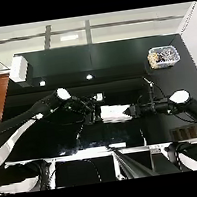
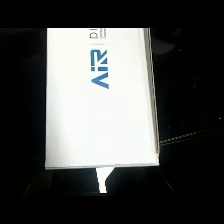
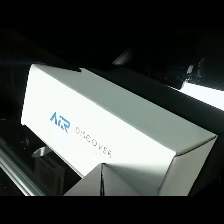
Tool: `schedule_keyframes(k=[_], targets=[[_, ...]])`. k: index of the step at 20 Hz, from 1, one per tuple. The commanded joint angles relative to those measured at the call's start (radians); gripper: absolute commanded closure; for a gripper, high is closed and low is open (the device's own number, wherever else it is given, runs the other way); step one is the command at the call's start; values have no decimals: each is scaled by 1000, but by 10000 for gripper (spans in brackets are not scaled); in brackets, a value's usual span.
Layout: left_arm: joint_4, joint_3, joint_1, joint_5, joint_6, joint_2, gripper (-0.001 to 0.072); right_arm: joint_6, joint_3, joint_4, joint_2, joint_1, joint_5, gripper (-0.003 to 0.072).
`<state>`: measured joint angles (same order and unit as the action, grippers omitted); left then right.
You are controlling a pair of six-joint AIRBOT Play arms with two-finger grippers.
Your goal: Fold the box and place the chain.
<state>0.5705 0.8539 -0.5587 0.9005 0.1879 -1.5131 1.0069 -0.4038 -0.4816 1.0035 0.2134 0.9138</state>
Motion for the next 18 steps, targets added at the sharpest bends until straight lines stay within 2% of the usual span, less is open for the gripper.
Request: schedule_keyframes(k=[1,8,11,15,18], targets=[[-2,0,0,-2,-1,-1,206,-17,-26,-10,-4,4,43,671],[-2,0,0,0,-1,-1,206,-27,-182,-7,-45,-83,183,670],[-2,0,0,-3,-12,-1,206,-26,-192,43,-44,-95,208,671],[-2,0,0,-3,-12,-1,206,-10,-150,47,-19,8,149,671],[-2,0,0,-3,-12,-1,206,-11,-84,130,30,12,79,671]])
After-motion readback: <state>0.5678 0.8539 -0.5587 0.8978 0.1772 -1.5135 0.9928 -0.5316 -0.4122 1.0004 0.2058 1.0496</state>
